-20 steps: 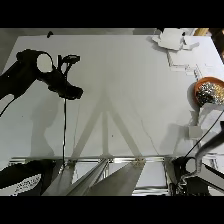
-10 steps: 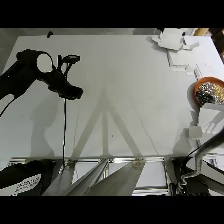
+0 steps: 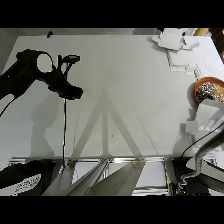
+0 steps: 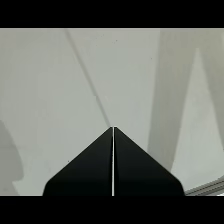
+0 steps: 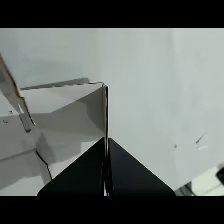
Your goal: Fold the box and place the chain.
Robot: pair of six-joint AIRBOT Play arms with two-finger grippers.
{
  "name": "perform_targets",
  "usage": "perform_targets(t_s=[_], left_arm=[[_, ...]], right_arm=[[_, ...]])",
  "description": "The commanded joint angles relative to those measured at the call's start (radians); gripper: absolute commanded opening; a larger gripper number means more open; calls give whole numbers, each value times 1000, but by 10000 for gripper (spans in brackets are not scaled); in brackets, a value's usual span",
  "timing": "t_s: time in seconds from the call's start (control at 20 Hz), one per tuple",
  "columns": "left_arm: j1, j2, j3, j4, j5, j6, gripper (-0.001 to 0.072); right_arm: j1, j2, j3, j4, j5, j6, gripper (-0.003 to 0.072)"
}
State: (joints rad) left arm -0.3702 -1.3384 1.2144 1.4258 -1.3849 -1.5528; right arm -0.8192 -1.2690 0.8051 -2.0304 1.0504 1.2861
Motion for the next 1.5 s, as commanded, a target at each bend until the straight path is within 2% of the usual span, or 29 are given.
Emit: perform_targets(t_s=[0.0,0.3,0.65,0.9,1.15,1.25,1.45], left_arm=[[1,1,0,0,0,0,9],[1,1,0,0,0,0,9],[1,1,0,0,0,0,9],[1,1,0,0,0,0,9],[1,1,0,-5,179,7,9],[1,0,0,-10,294,5,9],[0,0,0,-124,409,1,10]], right_arm=[[191,68,1,54,70,-41,18],[627,184,-14,398,84,-19,17],[893,406,-265,721,-121,78,17],[1037,454,-352,745,-143,78,18],[1076,454,-352,745,-171,78,18],[1076,454,-352,745,-175,77,18],[1076,454,-352,745,-176,77,18]])
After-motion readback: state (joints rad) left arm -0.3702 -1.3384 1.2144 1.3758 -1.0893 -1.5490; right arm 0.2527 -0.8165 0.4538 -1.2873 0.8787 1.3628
